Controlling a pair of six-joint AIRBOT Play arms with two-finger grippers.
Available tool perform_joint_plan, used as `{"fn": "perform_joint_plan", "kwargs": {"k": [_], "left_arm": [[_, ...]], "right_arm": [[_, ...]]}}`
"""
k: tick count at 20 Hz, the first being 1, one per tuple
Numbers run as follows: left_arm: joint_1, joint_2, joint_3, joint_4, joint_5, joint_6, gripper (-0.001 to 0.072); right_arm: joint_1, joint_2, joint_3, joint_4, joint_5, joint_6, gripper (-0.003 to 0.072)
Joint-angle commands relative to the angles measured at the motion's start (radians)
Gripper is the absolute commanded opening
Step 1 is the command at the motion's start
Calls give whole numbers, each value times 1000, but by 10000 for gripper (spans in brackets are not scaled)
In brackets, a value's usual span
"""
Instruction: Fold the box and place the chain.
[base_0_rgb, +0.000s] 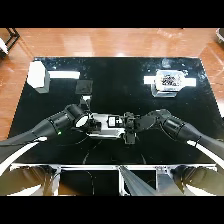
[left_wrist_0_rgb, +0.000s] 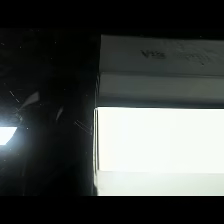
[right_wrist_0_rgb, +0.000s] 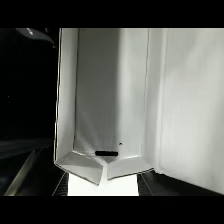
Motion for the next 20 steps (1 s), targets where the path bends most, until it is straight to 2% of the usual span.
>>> {"fn": "perform_joint_plan", "kwargs": {"k": [1, 2, 10, 11, 12, 20], "left_arm": [[0, 0, 0, -5, 5, -2, 19], [0, 0, 0, -5, 5, -2, 19], [0, -1, 0, -12, 7, -2, 19], [0, -3, 0, -12, 7, -2, 19], [0, -5, 0, -12, 7, -2, 19], [0, -6, 0, -24, 12, -2, 19]], "right_arm": [[2, -1, 0, 12, -2, 1, 370], [2, -1, 0, 12, -4, 1, 339], [11, -1, 0, 49, 33, 1, 336], [19, -1, 0, 50, 40, 1, 276], [27, -1, 0, 50, 43, 1, 181], [41, -25, 0, 76, 106, 46, 177]]}}
